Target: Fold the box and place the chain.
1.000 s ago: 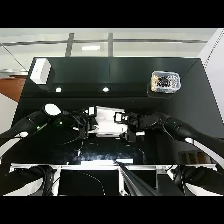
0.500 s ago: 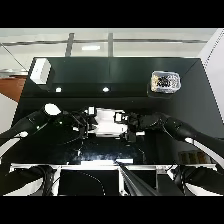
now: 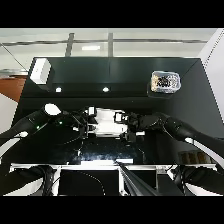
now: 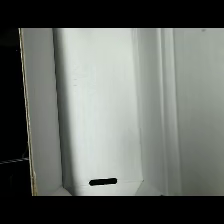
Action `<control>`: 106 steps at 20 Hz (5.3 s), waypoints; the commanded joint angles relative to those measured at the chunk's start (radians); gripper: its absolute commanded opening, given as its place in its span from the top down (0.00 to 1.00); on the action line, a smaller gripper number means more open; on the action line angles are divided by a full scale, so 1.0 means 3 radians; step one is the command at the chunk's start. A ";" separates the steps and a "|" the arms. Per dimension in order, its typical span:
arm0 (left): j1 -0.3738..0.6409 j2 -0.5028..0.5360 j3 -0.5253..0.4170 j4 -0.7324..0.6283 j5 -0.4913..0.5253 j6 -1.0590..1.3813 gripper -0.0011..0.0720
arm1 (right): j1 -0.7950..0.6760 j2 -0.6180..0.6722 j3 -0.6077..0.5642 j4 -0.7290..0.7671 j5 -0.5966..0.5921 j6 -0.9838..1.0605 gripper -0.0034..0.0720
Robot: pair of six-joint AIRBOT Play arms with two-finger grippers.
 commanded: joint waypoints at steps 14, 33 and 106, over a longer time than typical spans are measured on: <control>0.1939 0.0645 0.0083 0.0771 -0.0757 -0.2758 0.95 | -0.0001 0.0000 -0.0001 0.0003 -0.0003 0.0000 0.24; 0.1364 -0.0576 -0.0160 -0.0277 -0.0979 -0.3661 0.37 | -0.0001 0.0000 -0.0001 0.0003 -0.0006 0.0001 0.24; -0.1294 0.0038 0.0820 0.3254 -0.0364 -0.7894 0.30 | -0.0001 0.0000 -0.0001 -0.0006 -0.0015 0.0000 0.24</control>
